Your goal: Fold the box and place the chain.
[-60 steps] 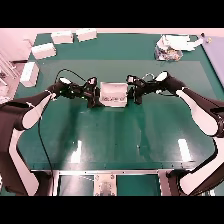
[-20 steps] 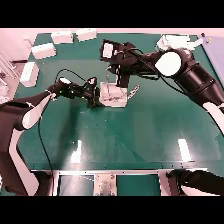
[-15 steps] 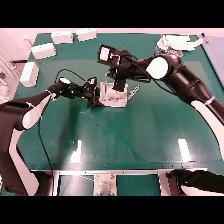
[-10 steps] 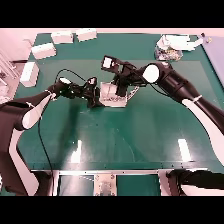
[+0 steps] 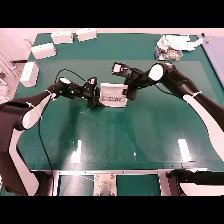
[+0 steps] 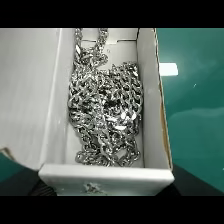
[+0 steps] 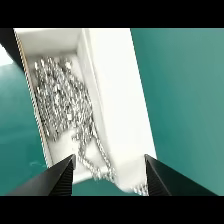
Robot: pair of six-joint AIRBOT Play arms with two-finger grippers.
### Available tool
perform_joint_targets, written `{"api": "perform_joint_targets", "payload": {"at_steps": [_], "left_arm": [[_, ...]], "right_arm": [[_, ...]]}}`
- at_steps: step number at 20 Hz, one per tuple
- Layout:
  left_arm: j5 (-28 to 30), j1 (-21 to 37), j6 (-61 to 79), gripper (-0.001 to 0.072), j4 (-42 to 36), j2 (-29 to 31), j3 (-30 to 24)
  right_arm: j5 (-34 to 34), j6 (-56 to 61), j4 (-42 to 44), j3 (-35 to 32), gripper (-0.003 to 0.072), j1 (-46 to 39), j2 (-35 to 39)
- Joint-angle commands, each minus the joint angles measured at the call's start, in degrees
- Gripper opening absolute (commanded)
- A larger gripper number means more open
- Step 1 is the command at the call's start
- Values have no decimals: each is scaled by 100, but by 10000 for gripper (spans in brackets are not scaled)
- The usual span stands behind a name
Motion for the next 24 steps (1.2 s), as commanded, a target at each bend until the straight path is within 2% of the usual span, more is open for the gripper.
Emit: {"api": "perform_joint_targets", "payload": {"at_steps": [1, 5, 9, 13, 19, 20, 21, 22, 24], "left_arm": [[2, 4, 0, 353, 0, 4, 0], [2, 4, 0, 353, 2, 4, 0], [2, 4, 0, 353, 0, 4, 0], [2, 4, 0, 353, 0, 4, 0], [2, 4, 0, 353, 0, 4, 0], [2, 4, 0, 353, 2, 4, 0], [2, 4, 0, 353, 0, 4, 0], [2, 4, 0, 353, 2, 4, 0], [4, 4, 0, 353, 0, 4, 0]], "right_arm": [[431, -787, 275, -111, 522, -667, -22], [428, -2522, 1357, -225, 512, -1349, -350], [310, -3755, 1847, -205, 513, -1427, -1047], [149, -4328, 1974, -114, 513, -1401, -1582], [175, -4754, 2341, 236, 511, -1283, -1917], [197, -4754, 2337, 304, 494, -1268, -1987], [225, -4754, 2337, 345, 436, -1259, -2044], [354, -4750, 2328, 385, 421, -1259, -2090], [651, -4614, 2184, 409, 328, -1274, -2116]]}}
